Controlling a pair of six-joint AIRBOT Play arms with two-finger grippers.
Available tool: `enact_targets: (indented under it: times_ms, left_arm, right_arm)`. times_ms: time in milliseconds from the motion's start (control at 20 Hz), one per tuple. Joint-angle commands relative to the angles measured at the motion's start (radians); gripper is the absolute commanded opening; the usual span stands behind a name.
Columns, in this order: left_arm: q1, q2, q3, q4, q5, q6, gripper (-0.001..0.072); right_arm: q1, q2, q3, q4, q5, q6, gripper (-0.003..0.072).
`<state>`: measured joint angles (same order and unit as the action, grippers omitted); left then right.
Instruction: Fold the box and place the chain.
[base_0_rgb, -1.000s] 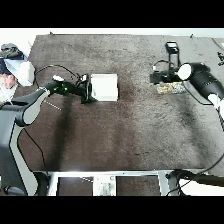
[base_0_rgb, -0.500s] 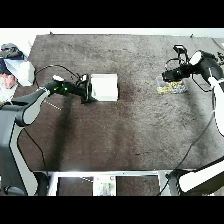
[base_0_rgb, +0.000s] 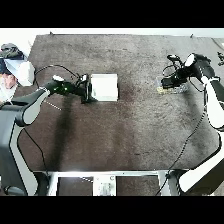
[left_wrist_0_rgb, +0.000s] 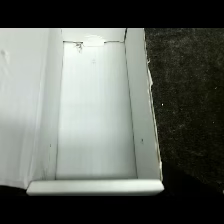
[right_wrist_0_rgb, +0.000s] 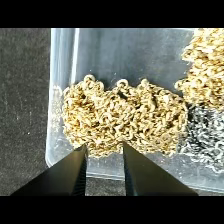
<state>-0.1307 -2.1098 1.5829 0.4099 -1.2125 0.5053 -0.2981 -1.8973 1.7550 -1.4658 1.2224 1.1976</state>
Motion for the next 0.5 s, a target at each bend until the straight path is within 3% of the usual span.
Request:
enact_targets:
  times_ms: [0,300,350,400,450]
  left_arm:
    - [0.001,0.000,0.000,0.000,0.000,0.000,0.0348]
    - [0.001,0.000,0.000,0.000,0.000,0.000,0.0348]
    - [0.001,0.000,0.000,0.000,0.000,0.000,0.0348]
    - [0.001,0.000,0.000,0.000,0.000,0.000,0.0348]
    - [0.001,0.000,0.000,0.000,0.000,0.000,0.0348]
  right_arm:
    - [0.002,-0.008,0.003,0.014,0.021,-0.033,0.0274]
    - [0.002,-0.026,0.003,0.059,0.013,-0.069,0.0273]
    - [0.002,-0.034,0.003,0.052,0.012,-0.075,0.0250]
    - [0.002,-0.037,0.003,0.049,0.011,-0.076,0.0157]
    - [0.002,-0.038,0.003,0.048,0.007,-0.077,0.0128]
